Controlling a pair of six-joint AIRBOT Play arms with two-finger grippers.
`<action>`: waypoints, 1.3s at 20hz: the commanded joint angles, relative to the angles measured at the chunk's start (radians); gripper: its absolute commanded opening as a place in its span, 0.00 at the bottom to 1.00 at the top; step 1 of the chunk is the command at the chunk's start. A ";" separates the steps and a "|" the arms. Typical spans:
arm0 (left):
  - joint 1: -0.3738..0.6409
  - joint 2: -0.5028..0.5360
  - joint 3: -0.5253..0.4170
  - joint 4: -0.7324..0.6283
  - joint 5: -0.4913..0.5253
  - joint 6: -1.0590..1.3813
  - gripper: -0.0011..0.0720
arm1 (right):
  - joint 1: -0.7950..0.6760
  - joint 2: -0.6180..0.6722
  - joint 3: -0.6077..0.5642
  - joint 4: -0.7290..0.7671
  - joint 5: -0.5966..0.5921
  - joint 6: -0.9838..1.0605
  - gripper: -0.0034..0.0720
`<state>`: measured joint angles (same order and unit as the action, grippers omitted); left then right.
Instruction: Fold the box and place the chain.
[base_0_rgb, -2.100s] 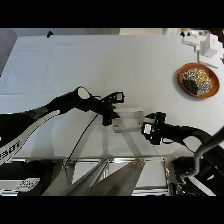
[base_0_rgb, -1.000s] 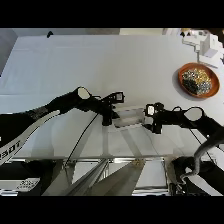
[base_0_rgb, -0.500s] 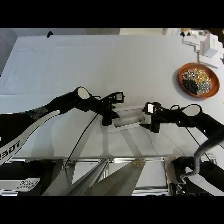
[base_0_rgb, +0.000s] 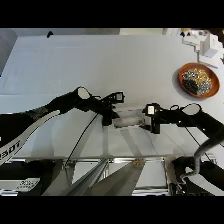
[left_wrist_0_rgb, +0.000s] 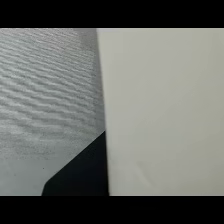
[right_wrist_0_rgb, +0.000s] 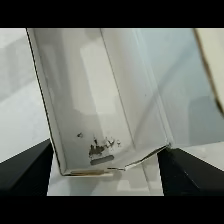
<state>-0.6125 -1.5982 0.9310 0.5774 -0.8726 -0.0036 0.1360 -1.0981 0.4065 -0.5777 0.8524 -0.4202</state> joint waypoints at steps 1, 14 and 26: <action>0.000 0.000 0.000 -0.001 0.001 -0.001 0.03 | 0.000 -0.002 -0.001 -0.038 0.071 0.008 0.98; 0.000 0.000 0.000 -0.001 0.001 -0.001 0.03 | 0.000 -0.006 -0.001 -0.053 0.055 0.045 0.98; 0.000 0.000 0.000 -0.001 0.001 -0.001 0.03 | 0.054 -0.082 0.000 0.001 0.025 -0.034 0.98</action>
<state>-0.6128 -1.5986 0.9306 0.5766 -0.8726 -0.0044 0.1684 -1.1587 0.4061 -0.6048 0.8867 -0.4286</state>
